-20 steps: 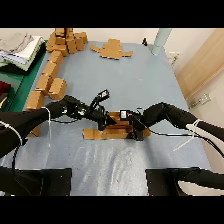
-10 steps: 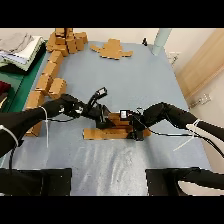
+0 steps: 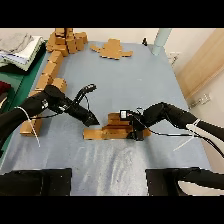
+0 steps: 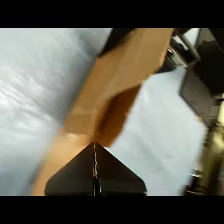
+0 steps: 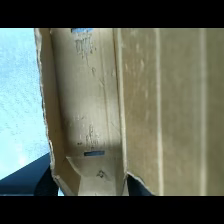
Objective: Fold the box.
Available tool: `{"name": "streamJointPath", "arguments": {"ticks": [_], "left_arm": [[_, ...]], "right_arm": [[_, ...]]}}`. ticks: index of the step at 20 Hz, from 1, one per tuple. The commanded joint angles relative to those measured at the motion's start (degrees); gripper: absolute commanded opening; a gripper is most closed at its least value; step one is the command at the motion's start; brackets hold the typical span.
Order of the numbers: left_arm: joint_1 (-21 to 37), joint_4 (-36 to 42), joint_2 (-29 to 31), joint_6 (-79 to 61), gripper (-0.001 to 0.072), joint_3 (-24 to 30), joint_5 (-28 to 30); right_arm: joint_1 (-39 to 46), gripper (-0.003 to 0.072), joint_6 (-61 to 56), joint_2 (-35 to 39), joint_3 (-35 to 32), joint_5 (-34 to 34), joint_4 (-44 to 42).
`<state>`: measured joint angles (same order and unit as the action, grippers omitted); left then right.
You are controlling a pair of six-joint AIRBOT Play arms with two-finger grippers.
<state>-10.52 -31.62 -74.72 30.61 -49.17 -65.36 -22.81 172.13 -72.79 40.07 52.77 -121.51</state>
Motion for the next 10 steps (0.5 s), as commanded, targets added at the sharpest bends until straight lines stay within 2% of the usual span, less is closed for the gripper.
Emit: {"name": "streamJointPath", "arguments": {"ticks": [1, 2, 5, 7, 10], "left_arm": [[-3.26, 3.54, 1.42, 20.57, 0.0011, -0.04, -9.46], [-5.53, 6.27, 1.38, 22.16, 0.0010, -0.04, -7.28], [-10.99, 12.22, -0.92, 24.83, 0.0010, -0.72, 6.64], [-11.52, 12.39, -4.17, 25.18, 0.0010, -2.73, 12.76], [-11.61, 12.28, -8.74, 26.12, 0.0009, -5.84, 18.71]], "right_arm": [[-0.04, 0.0513, -0.02, 0.00, -0.02, 0.00, 0.07], [-0.04, 0.0513, -0.02, 0.00, -0.02, 0.00, 0.07], [-0.04, 0.0513, -0.02, 0.00, -0.02, 0.00, 0.07], [-0.04, 0.0513, -0.02, 0.00, -0.02, 0.00, 0.07], [-0.04, 0.0513, -0.02, 0.00, -0.02, 0.00, 0.07]]}}
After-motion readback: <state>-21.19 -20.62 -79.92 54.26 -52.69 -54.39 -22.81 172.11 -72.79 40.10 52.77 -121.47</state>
